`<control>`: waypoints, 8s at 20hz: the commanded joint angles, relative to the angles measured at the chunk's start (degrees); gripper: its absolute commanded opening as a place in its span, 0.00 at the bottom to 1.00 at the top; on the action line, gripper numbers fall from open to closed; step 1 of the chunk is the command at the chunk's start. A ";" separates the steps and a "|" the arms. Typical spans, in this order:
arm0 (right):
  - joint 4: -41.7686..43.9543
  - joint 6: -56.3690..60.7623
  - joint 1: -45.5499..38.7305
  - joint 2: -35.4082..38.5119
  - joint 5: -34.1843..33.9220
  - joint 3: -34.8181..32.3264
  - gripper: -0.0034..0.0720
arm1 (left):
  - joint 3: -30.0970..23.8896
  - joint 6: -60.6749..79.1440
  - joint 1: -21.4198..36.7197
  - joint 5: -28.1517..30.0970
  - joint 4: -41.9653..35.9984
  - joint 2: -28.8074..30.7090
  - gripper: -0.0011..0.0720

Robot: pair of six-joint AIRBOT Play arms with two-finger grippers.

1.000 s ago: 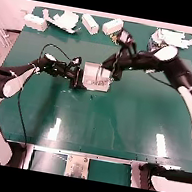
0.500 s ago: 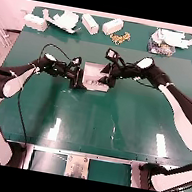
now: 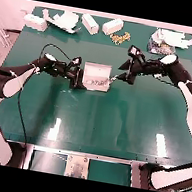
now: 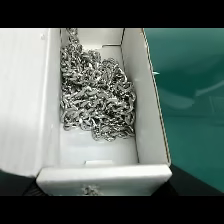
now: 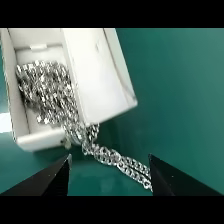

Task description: Fold the box and place the chain.

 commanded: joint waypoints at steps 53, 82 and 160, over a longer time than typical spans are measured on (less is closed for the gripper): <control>-1.90 9.14 14.84 -4.09 -2.95 3.93 0.06 | 0.07 0.00 0.04 0.02 0.00 0.04 0.81; -0.57 6.08 12.33 -3.56 -21.79 7.80 0.43 | 0.07 0.00 0.04 0.02 0.00 0.04 0.81; -2.82 9.11 13.97 -4.63 3.52 4.98 0.29 | 0.07 0.00 0.04 0.02 0.00 0.04 0.81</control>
